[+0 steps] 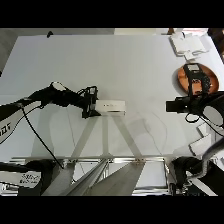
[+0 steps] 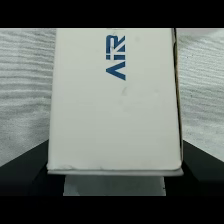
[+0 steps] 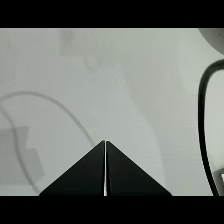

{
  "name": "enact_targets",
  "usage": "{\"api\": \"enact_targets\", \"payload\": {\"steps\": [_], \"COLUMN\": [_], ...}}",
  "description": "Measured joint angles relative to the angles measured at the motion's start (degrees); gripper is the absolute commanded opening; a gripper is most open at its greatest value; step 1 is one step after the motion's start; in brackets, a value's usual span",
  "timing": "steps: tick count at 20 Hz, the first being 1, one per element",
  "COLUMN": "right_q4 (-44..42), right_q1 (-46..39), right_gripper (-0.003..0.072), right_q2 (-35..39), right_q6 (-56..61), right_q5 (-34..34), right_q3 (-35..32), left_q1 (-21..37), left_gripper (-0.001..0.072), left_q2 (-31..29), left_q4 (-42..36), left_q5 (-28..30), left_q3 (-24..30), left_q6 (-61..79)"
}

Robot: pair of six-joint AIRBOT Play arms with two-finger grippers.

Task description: Fold the box and place the chain.

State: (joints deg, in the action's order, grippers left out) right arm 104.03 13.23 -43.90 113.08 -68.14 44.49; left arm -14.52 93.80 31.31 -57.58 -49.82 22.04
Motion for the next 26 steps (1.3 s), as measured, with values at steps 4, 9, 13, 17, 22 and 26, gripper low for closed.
{"api": "enact_targets", "payload": {"steps": [4,9,13,17,22,26], "right_q4": [0.33,-0.07,-0.46,-0.55,-0.66,-0.79], "right_q1": [-0.37,-0.46,-0.46,-0.46,-0.46,-0.46], "right_gripper": [0.0012,0.0012,0.0012,0.0012,0.0012,0.0012], "right_q2": [-0.07,-0.07,-0.07,-0.09,-0.09,-0.09], "right_q6": [0.76,1.01,1.09,1.11,1.11,1.11], "right_q5": [2.38,5.33,6.32,6.93,7.58,7.82], "right_q3": [-0.07,-0.07,-0.09,-0.07,-0.09,-0.07], "left_q1": [0.02,0.00,0.00,0.00,0.00,0.00], "left_gripper": [0.0517,0.0009,0.0006,0.0006,0.0005,0.0005], "left_q2": [0.00,0.00,-0.15,-2.16,-7.91,-14.43], "left_q4": [0.00,0.00,0.04,0.61,0.13,0.09], "left_q5": [-0.20,-0.33,-0.37,-0.33,-0.50,1.09], "left_q3": [0.00,0.00,0.00,0.04,0.02,0.04], "left_q6": [-0.02,-0.02,-0.07,-0.17,-1.95,-6.97]}}
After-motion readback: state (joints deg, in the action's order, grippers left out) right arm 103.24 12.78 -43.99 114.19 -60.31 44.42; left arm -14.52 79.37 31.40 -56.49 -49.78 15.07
